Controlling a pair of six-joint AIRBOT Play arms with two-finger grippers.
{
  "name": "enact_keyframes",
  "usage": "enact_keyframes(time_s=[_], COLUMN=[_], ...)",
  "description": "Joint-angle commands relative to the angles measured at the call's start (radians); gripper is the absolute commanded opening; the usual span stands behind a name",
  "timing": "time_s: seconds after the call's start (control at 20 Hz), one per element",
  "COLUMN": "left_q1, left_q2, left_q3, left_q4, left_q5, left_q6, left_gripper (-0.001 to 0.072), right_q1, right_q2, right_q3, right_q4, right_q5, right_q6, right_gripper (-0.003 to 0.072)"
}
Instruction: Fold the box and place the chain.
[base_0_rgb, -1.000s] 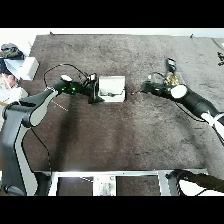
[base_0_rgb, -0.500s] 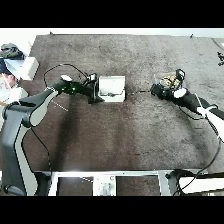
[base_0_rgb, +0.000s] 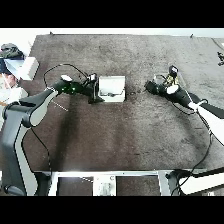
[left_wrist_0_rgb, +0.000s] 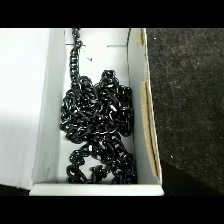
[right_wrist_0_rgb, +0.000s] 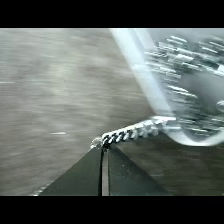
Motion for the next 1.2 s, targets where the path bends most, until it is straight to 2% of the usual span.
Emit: enact_keyframes(time_s=[0.0,0.25,0.45,0.6,0.8,1.05,1.1,1.15], left_q1=[0.0,0.0,0.0,0.0,0.0,0.0,0.0,0.0], left_q2=[0.0,0.0,0.0,0.0,0.0,0.0,0.0,0.0], left_q3=[0.0,0.0,0.0,0.0,0.0,0.0,0.0,0.0], left_q4=[0.0,0.0,0.0,0.0,0.0,0.0,0.0,0.0], left_q5=[0.0,0.0,0.0,0.0,0.0,0.0,0.0,0.0], left_q6=[0.0,0.0,0.0,0.0,0.0,0.0,0.0,0.0], left_gripper=[0.0284,0.0284,0.0284,0.0284,0.0284,0.0284,0.0284,0.0284], right_q1=[0.072,0.22,0.345,0.439,0.516,0.521,0.512,0.496], right_q2=[0.134,0.409,0.496,0.471,0.368,0.215,0.19,0.175], right_q3=[0.005,0.006,0.007,0.031,0.084,0.084,0.082,0.079], right_q4=[0.004,0.0,0.001,0.002,0.001,-0.003,-0.021,-0.026], right_q5=[0.081,0.094,-0.034,-0.127,-0.14,-0.016,0.008,0.021], right_q6=[-0.064,-0.099,-0.1,-0.099,-0.099,-0.085,-0.085,-0.084], right_gripper=[-0.0011,-0.0011,-0.0011,-0.0011,-0.0011,-0.0009,0.011,0.0359])
